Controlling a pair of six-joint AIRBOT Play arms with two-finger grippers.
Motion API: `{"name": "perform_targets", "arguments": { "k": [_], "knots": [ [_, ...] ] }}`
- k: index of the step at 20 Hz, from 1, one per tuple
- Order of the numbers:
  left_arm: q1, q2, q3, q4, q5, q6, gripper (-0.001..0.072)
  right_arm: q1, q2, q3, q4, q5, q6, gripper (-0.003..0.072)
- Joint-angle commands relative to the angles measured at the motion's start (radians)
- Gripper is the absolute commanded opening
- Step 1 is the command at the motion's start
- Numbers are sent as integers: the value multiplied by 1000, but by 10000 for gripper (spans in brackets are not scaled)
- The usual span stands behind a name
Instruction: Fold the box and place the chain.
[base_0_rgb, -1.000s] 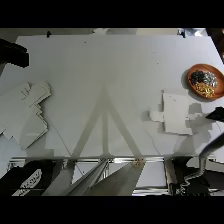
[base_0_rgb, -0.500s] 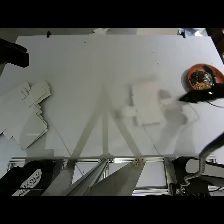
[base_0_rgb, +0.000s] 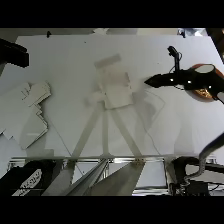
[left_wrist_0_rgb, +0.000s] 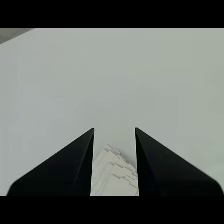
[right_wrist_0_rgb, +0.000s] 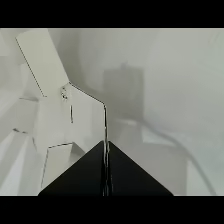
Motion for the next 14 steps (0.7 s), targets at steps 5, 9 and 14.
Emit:
{"name": "perform_targets", "arguments": {
  "k": [5, 9, 14],
  "knots": [
    [0, 1, 0, 0, 0, 0, 278, 48, 0, -114, 53, -332, -21, 3],
    [0, 1, 0, 0, 0, 0, 278, 48, 0, -164, 115, -344, -75, 3],
    [0, 1, 0, 0, 0, 0, 278, 48, -1, -178, 105, -344, -69, 4]
  ]
}}
